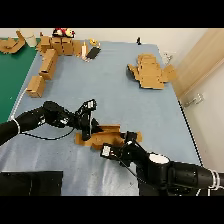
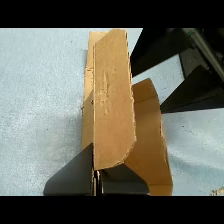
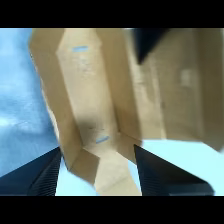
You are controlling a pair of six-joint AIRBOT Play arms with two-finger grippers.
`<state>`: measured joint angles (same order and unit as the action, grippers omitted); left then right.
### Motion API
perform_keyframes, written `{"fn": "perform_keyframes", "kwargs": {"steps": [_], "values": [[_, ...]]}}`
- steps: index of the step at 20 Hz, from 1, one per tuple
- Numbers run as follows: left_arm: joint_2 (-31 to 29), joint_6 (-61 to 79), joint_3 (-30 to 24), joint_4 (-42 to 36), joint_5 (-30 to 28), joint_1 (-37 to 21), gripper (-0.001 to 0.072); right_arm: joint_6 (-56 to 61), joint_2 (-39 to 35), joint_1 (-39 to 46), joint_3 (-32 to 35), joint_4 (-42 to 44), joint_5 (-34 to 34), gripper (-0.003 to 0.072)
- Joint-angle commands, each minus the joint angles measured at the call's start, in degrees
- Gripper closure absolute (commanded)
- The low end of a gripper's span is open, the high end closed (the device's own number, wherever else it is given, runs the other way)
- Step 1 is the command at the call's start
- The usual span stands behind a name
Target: Fold the box.
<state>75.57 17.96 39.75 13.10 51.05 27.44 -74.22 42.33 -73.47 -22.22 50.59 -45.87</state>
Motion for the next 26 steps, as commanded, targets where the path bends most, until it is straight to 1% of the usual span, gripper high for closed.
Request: {"fn": "perform_keyframes", "kwargs": {"steps": [1, 3, 9, 11, 13, 14, 17, 21, 26], "values": [[-0.02, 0.02, 0.07, 0.0, -0.02, 0.0, 0.0697, 1.18, -4.15, 0.07, -0.02, -0.83, -3.67, -0.0013], [-0.02, 0.02, 0.07, 0.0, -0.02, 0.0, 0.0697, 1.18, -4.76, 1.11, 0.0, -0.87, -3.43, -0.0013], [-0.02, 0.02, 0.07, 0.0, -0.02, -0.02, 0.0697, 1.14, -1.99, 3.85, 0.15, 0.04, 2.86, -0.0013], [-0.02, 0.02, 0.07, 0.0, -0.02, -0.02, 0.0697, 1.11, -2.25, 3.8, 0.13, 2.91, 1.03, -0.0013], [-0.02, 0.02, 0.07, 0.0, -0.02, -0.02, 0.0697, -2.82, -3.58, 1.4, 0.11, 5.84, -1.18, -0.0013], [-0.02, 0.02, 0.07, 0.0, -0.02, -0.02, 0.0697, -4.42, -4.2, -0.96, 0.26, 5.7, -1.66, -0.0013], [-0.02, 0.02, 0.07, -0.02, -0.02, -0.02, 0.0697, -1.42, -4.39, -6.21, 2.49, 4.81, -1.9, -0.0013], [-0.02, 0.02, 0.07, 0.0, 0.02, 0.0, 0.0697, -0.17, -3.23, -7.65, 3.61, 4.72, -0.42, -0.0013], [-0.02, 0.02, 0.07, 0.0, 0.0, 0.0, 0.0697, -0.02, 1.14, -7.54, 3.61, 3.69, 1.22, -0.0013]]}}
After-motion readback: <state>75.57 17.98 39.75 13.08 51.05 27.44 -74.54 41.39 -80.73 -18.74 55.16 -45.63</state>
